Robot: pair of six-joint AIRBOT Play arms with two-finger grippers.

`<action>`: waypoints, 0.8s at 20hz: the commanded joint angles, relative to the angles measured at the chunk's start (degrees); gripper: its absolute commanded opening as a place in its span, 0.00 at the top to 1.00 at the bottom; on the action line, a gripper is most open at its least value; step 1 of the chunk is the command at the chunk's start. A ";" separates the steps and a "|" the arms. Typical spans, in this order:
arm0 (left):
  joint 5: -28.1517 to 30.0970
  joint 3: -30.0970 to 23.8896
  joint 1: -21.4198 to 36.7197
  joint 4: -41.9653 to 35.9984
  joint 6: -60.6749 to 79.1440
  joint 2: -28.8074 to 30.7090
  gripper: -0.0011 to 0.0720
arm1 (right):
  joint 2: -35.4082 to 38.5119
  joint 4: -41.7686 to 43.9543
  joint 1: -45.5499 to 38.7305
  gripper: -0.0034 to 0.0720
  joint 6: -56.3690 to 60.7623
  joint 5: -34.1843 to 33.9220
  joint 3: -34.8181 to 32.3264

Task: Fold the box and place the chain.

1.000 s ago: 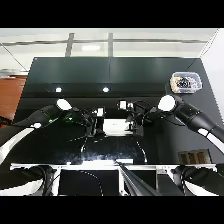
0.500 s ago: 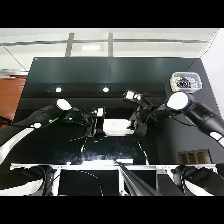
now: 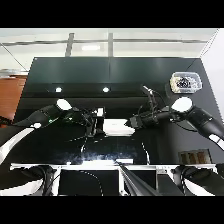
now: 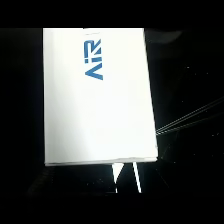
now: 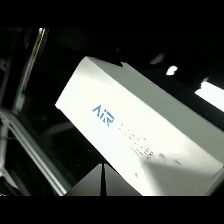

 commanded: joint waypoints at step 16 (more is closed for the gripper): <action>-0.02 0.04 0.00 0.00 0.02 -0.02 0.45 | -5.03 5.42 -1.07 0.94 -0.33 0.74 0.87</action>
